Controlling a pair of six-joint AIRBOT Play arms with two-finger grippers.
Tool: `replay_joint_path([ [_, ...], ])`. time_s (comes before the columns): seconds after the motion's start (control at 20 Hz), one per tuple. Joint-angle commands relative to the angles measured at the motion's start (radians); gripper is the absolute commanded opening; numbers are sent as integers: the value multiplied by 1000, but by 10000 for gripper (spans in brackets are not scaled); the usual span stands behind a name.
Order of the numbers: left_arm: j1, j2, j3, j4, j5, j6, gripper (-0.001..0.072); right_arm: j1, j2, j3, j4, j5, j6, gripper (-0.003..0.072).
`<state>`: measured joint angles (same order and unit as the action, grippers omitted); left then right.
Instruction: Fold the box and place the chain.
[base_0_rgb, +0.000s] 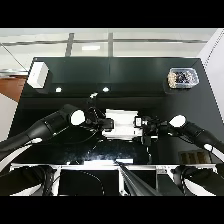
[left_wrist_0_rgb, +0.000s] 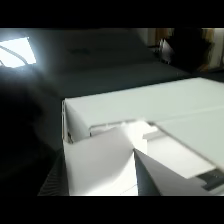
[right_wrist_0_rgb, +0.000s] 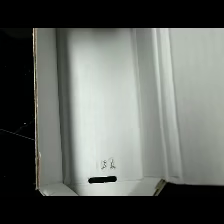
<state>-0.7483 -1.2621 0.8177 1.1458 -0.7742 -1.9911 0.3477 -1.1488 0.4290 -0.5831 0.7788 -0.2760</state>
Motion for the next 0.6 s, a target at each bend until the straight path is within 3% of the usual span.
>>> replay_joint_path([
  [0.0,-1,-24,0,2,9,-7,499,1,-1,0,-1,0,0,479],
  [0.4,-2,-48,1,3,5,-57,493,1,-1,0,-1,0,0,479],
  [0.55,-30,-66,32,61,-22,-101,455,1,-1,0,-1,0,0,479],
])
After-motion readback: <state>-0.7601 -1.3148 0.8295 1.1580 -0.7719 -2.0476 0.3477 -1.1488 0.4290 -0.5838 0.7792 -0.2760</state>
